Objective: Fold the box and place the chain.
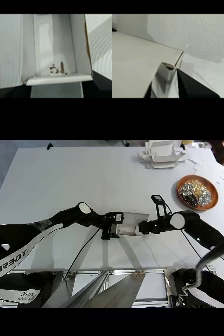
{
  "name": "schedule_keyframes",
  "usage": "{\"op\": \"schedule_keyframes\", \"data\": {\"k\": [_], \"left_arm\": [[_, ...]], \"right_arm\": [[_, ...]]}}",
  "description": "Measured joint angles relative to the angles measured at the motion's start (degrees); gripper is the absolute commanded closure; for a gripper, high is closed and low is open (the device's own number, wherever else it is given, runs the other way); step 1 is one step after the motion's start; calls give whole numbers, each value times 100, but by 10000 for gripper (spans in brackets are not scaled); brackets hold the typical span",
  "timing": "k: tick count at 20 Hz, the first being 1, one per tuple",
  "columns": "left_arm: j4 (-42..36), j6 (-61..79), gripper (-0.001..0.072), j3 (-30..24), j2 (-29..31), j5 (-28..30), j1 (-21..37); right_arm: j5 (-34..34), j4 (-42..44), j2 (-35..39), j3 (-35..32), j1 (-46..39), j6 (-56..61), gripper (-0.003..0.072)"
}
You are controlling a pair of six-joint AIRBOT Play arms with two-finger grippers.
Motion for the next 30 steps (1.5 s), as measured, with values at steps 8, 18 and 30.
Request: {"op": "schedule_keyframes", "data": {"k": [8, 18, 30], "left_arm": [[0, 0, 577, 0, 0, 0, 0], [0, 0, 577, 0, 0, 0, 0], [-7, -9, 577, 0, 0, 2, 0]], "right_arm": [[680, -1307, -837, 802, 848, 1561, 462], [990, -1635, -1231, 1016, 1027, 2345, 469], [1263, -1963, -1405, 1027, 1032, 2647, 489]]}}
